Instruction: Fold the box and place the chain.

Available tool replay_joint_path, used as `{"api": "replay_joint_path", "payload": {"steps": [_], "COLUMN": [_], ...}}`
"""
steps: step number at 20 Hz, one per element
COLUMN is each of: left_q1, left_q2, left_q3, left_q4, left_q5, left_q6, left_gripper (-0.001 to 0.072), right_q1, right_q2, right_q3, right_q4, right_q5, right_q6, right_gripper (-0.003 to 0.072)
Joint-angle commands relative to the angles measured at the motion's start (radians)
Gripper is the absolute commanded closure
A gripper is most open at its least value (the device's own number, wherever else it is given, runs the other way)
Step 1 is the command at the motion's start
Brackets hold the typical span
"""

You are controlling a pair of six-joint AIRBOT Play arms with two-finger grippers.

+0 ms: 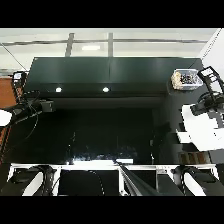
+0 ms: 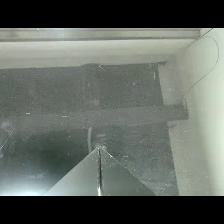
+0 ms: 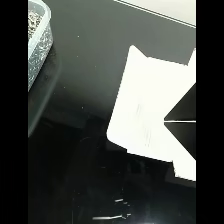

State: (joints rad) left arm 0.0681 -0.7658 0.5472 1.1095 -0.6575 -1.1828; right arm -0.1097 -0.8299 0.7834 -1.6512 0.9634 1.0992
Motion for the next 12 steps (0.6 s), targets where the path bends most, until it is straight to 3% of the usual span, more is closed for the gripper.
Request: {"api": "replay_joint_path", "payload": {"steps": [1,12], "left_q1": [0.001,0.001], "left_q2": [-0.001,-0.001], "left_q3": [0.000,0.000], "left_q4": [0.000,0.000], "left_q5": [0.000,0.037], "left_q6": [0.000,0.000], "left_gripper": [0.0681,0.0681], "right_q1": [0.000,0.000], "right_q2": [0.001,0.000], "right_q3": [0.000,0.000], "right_q4": [0.000,0.004], "right_q5": [0.000,-0.041], "right_q6": [0.000,-0.004], "right_gripper": [0.0672,0.0672]}}
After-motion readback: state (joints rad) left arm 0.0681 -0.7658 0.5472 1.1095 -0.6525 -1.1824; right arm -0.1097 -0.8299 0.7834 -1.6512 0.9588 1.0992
